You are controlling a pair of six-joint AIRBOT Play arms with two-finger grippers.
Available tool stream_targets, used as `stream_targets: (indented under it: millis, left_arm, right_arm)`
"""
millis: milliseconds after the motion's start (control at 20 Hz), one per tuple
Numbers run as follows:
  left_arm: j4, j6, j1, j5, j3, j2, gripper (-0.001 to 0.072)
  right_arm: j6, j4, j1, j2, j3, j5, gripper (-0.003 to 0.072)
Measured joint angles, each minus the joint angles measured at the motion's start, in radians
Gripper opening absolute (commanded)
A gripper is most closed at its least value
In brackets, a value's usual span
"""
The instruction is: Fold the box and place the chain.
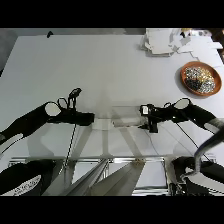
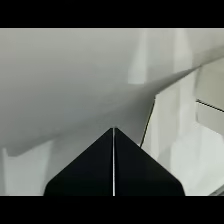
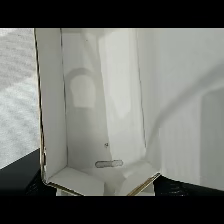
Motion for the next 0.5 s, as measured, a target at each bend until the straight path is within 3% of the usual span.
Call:
stream_targets:
  millis: [150, 350, 500]
  left_arm:
    - [-0.059, 0.054, -0.048, 0.025, 0.0, 0.004, 0.0024]
    - [-0.124, 0.086, -0.109, 0.069, 0.0, 0.01, 0.0288]
    - [-0.172, 0.11, -0.148, 0.105, 0.0, 0.011, 0.0332]
  right_arm:
    - [0.0, 0.0, 0.0, 0.0, 0.0, 0.0, 0.034]
    - [0.0, 0.0, 0.0, 0.0, 0.0, 0.0, 0.034]
    - [0.0, 0.0, 0.0, 0.0, 0.0, 0.0, 0.034]
